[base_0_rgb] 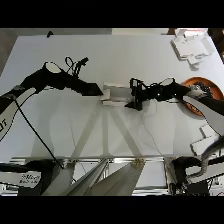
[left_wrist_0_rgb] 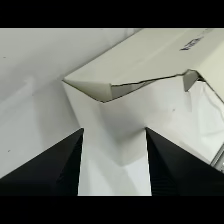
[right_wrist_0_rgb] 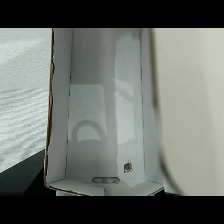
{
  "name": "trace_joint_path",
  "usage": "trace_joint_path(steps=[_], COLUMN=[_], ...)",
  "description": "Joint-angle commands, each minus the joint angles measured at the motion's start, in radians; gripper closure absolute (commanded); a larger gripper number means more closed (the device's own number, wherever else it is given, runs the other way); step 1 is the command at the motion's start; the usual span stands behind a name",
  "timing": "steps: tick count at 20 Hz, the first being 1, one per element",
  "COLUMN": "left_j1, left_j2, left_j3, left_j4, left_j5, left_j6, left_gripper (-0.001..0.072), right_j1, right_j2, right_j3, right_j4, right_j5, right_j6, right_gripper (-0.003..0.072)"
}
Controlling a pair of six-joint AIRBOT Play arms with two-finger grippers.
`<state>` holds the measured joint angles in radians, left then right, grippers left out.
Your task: Fold the box and place the chain.
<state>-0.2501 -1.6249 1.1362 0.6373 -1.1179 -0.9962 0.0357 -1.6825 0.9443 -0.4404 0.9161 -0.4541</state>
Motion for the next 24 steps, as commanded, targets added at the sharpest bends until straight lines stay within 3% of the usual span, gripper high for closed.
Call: trace_joint_path(steps=[1,8,14,22,24], left_j1=[-0.026,-0.039,-0.039,-0.040,-0.040], left_j2=[-0.008,-0.036,-0.038,-0.040,-0.040], left_j3=[0.000,-0.003,-0.003,-0.003,-0.002], left_j4=[-0.040,-0.027,0.031,0.085,0.084], left_j5=[0.033,0.066,0.162,0.169,0.167], left_j6=[0.036,0.035,0.036,0.035,0.027], left_gripper=[0.0269,0.0273,0.0273,0.0276,0.0308], right_j1=[0.000,0.000,0.000,0.000,0.000], right_j2=[-0.001,-0.001,-0.001,-0.001,-0.001], right_j3=[0.001,0.001,0.001,0.001,0.001], right_j4=[0.000,0.000,0.000,0.000,0.000], right_j5=[0.000,0.000,0.000,0.000,0.000], right_j6=[0.001,0.000,0.001,0.001,0.001], right_gripper=[0.0165,0.0165,0.0165,0.0165,0.0165])
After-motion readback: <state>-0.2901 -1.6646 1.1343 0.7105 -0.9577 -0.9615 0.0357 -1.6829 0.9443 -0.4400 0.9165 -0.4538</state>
